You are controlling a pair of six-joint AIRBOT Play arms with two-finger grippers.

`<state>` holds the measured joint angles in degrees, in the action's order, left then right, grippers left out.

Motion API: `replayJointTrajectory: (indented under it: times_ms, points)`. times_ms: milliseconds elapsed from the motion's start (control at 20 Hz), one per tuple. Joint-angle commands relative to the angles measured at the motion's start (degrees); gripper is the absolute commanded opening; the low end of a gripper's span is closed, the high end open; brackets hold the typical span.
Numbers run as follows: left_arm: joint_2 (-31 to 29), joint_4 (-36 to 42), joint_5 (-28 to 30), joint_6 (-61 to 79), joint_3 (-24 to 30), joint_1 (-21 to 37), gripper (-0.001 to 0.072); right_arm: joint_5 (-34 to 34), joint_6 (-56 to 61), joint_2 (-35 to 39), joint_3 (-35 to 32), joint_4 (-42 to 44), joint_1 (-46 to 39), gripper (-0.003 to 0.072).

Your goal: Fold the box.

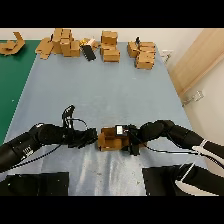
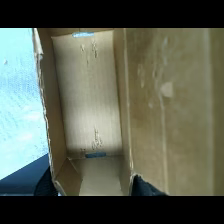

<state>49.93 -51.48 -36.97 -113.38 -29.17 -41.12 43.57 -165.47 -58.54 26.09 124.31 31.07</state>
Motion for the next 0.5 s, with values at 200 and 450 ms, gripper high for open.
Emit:
replayJointTrajectory:
  times_ms: [200,450]
  points:
    - [0.28,0.68,-3.65,2.03,-2.08,0.02,0.0318,-0.02,0.00,-0.02,0.02,0.00,0.00,0.0513]
    - [1.18,2.54,-3.69,3.63,-2.08,0.02,0.0320,-0.02,0.00,-0.02,0.02,0.02,0.00,0.0513]
